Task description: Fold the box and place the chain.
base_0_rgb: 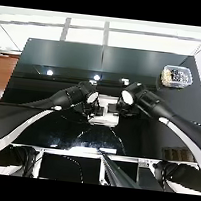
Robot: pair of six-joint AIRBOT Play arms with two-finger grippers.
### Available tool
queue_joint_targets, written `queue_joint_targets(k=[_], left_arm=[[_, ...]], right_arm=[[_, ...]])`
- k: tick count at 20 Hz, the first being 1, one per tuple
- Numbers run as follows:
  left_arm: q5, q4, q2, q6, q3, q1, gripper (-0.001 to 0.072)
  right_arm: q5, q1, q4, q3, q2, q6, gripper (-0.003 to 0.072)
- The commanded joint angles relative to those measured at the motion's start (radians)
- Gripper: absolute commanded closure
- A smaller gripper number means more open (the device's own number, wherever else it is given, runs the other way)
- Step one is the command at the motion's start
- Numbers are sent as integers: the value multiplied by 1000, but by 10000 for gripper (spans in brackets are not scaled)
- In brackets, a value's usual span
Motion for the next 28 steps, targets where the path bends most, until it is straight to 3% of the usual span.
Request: queue_joint_targets(k=[1,5,7,9,11,12,13,14,16,19,21,25,26,28], left_arm=[[10,6,0,-2,0,1,682],[26,3,0,-1,0,0,682],[26,3,0,-2,0,0,682],[26,3,0,-1,0,0,682],[27,3,0,-1,0,0,682],[29,3,0,-2,0,0,682],[29,3,0,-2,0,1,682],[26,3,0,-1,0,0,682],[24,2,0,-2,0,0,682],[22,-1,0,-2,0,0,682],[22,-1,0,-2,0,0,682],[23,0,0,-2,0,0,682],[23,0,0,-1,0,0,682],[26,-1,0,-2,0,0,682]], right_arm=[[120,-41,3,33,95,-142,357],[163,-120,-33,88,289,-327,357],[109,-153,-241,89,377,-399,358],[63,-193,-577,87,394,-395,358],[-103,-305,-692,61,383,-347,358],[-204,-386,-679,47,366,-307,357],[-277,-466,-666,43,336,-247,263],[-328,-547,-666,43,290,-146,30],[-367,-688,-542,57,183,-53,21],[-349,-849,-63,169,9,-108,21],[-297,-898,129,283,-103,-147,22],[-151,-908,158,491,-284,-142,32],[-151,-908,158,513,-306,-125,88],[-156,-908,157,525,-330,-58,130]])
